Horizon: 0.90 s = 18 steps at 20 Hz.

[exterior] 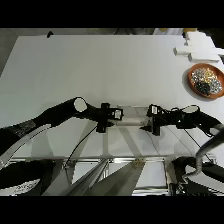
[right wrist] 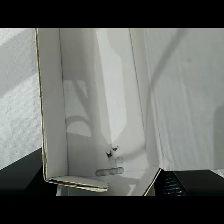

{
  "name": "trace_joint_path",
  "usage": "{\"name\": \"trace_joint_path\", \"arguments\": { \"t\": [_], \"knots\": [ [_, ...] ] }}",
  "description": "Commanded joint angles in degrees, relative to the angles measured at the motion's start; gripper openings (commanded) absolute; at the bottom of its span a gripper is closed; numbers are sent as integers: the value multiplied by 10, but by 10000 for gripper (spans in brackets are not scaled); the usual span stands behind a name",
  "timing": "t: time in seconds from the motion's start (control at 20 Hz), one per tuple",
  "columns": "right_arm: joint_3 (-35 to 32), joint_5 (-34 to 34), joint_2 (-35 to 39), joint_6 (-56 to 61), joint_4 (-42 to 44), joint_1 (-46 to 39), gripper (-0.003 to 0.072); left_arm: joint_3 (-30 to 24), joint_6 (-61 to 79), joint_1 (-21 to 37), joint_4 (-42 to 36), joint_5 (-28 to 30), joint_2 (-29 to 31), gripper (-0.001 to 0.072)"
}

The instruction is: Fold the box and place the chain.

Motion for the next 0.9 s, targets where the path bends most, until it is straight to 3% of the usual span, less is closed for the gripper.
{"name": "trace_joint_path", "arguments": {
  "t": [0.0, 0.05, 0.15, 0.65, 0.7, 0.8, 0.85],
  "knots": [
    [0, 0, 0, 0, 0, 0, 462, 0, 0, -5, -13, 24, 0, 247],
    [0, 0, 0, 0, 0, 0, 462, 0, 2, -7, -19, 31, 0, 242],
    [0, 0, 0, 0, 0, 0, 462, 0, 24, -15, -29, 39, 0, 128],
    [0, 0, 0, 0, 0, 0, 462, 0, 64, -36, -92, 66, -11, 156],
    [0, 0, 0, 0, 0, 0, 462, 0, 64, -37, -92, 66, -14, 174],
    [0, 0, 0, 0, 0, 0, 462, 0, 63, -38, -92, 68, -15, 474],
    [0, 0, 0, 0, 0, 0, 462, 0, 61, -38, -92, 69, -15, 506]
  ]
}}
